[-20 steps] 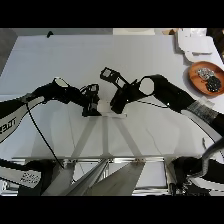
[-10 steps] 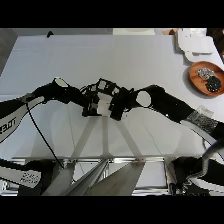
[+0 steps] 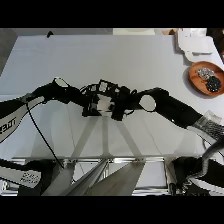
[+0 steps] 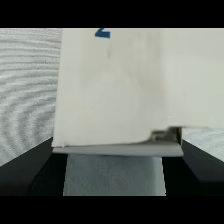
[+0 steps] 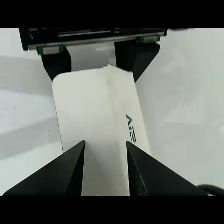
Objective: Fold the box and place the chain.
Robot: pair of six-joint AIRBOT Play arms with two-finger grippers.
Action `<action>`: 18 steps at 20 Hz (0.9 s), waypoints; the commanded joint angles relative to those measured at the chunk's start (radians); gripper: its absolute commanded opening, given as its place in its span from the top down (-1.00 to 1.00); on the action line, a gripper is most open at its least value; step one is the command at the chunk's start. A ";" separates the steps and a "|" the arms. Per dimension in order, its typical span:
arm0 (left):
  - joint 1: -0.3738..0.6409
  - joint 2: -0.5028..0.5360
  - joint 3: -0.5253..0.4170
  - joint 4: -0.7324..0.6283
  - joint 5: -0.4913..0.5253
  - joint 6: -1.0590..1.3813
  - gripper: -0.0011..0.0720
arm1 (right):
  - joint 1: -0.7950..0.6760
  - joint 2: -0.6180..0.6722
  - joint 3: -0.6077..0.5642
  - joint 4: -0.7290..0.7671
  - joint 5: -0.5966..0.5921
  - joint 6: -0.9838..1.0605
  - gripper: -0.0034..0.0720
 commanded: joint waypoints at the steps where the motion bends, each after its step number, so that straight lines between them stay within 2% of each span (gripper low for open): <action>1: 0.001 0.001 0.001 0.000 0.000 0.000 0.26 | -0.001 0.008 -0.078 -0.018 -0.089 -0.001 0.11; 3: 0.001 0.001 0.001 0.000 0.000 0.000 0.26 | -0.002 0.008 -0.117 -0.032 -0.153 -0.001 0.11; 8: 0.001 0.001 0.001 0.000 0.000 0.000 0.26 | 0.000 0.013 -0.120 -0.032 -0.237 -0.001 0.12; 11: 0.001 0.001 0.001 0.000 0.000 0.000 0.26 | 0.000 0.020 -0.120 -0.034 -0.245 -0.001 0.14; 13: 0.001 0.001 0.001 0.000 0.000 0.000 0.26 | 0.000 0.043 -0.120 -0.034 -0.245 -0.001 0.24; 18: 0.001 0.001 0.001 0.000 0.000 0.000 0.26 | 0.000 0.069 -0.120 -0.034 -0.238 -0.001 0.24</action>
